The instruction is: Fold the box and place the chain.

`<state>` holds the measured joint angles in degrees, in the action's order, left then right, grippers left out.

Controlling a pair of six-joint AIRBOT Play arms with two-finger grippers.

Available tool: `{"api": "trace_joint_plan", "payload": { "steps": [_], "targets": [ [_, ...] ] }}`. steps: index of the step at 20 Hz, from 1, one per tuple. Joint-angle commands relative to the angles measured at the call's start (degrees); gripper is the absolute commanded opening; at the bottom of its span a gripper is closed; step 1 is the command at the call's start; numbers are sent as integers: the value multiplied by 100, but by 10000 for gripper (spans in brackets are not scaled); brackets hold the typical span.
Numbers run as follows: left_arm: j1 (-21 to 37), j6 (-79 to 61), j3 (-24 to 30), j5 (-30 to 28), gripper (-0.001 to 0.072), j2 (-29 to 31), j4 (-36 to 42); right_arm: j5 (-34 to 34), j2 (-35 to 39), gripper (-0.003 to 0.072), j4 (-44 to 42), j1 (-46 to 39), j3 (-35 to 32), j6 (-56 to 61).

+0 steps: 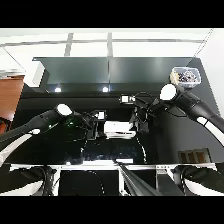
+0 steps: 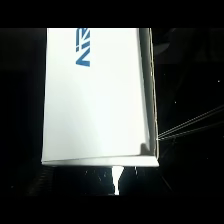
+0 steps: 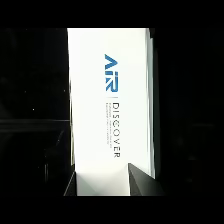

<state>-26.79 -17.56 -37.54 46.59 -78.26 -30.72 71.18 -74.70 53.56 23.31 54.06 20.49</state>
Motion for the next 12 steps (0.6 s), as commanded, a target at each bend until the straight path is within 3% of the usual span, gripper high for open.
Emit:
{"api": "trace_joint_plan", "payload": {
  "steps": [1,12],
  "targets": [
    [4,-2,-4,-2,410,-2,-13,-46,-4,315,24,4,-4,4],
    [4,-2,-4,-2,410,-2,-15,-177,-4,315,247,208,-4,7]
  ]
}}
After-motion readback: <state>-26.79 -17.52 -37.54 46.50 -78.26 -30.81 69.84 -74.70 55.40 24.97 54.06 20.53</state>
